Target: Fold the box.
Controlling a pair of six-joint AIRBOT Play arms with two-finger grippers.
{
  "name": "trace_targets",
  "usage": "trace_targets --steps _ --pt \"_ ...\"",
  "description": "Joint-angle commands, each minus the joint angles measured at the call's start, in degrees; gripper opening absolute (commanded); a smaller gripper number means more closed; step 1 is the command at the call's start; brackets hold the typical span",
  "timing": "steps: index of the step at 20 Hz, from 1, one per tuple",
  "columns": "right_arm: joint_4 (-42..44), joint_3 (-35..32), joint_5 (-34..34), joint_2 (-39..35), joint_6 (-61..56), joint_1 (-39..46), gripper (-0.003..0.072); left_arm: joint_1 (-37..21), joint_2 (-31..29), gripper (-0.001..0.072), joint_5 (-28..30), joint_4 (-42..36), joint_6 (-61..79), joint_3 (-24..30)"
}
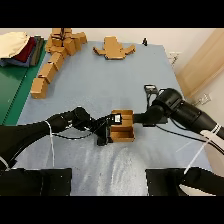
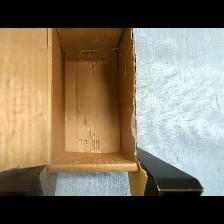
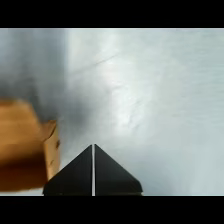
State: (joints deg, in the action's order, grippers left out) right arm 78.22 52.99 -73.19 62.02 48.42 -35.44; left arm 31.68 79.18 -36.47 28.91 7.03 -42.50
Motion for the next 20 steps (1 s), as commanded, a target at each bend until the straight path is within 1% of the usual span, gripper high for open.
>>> trace_targets --steps 1,2,3,4,6,7,8,10,11,13,15,17,20 --pt "6.8 0.1 6.7 2.2 10.1 11.9 0.0015 0.0 0.0 0.0524 0.0 0.0 0.0 0.0" --pt "14.1 0.1 9.2 4.2 16.2 16.5 0.0014 0.0 0.0 0.0524 0.0 0.0 0.0 0.0" --pt "24.1 0.1 11.2 6.8 23.6 21.1 0.0014 0.0 0.0 0.0524 0.0 0.0 0.0 0.0" --pt "37.5 0.3 11.6 10.4 33.6 25.8 0.0006 0.0 0.0 0.0524 0.0 0.0 0.0 0.0" --pt "59.0 1.7 8.9 18.1 51.1 31.8 0.0006 0.0 0.0 0.0524 0.0 0.0 0.0 0.0" --pt "65.4 3.1 6.3 21.4 57.0 33.2 0.0006 0.0 0.0 0.0524 0.0 0.0 0.0 0.0" --pt "68.6 5.2 3.3 24.5 61.1 33.7 0.0005 0.0 0.0 0.0524 0.0 0.0 0.0 0.0" --pt "69.2 9.1 -1.8 28.6 66.8 32.6 0.0006 0.0 0.0 0.0524 0.0 0.0 0.0 0.0" --pt "69.3 10.3 -3.0 29.4 68.2 31.5 0.0006 0.0 0.0 0.0524 0.0 0.0 0.0 0.0" --pt "69.1 10.7 -3.5 28.6 73.5 28.8 0.0005 0.0 0.0 0.0524 0.0 0.0 0.0 0.0" --pt "67.8 10.2 -4.5 26.5 76.8 26.5 0.0005 0.0 0.0 0.0523 0.0 0.0 0.0 0.0" --pt "63.8 8.3 -4.5 23.1 77.0 24.6 0.0005 0.0 0.0 0.0524 0.0 0.0 0.0 0.0" --pt "60.1 2.3 -1.0 15.6 77.0 22.1 0.0005 0.0 0.0 0.0524 0.0 0.0 0.0 0.0"
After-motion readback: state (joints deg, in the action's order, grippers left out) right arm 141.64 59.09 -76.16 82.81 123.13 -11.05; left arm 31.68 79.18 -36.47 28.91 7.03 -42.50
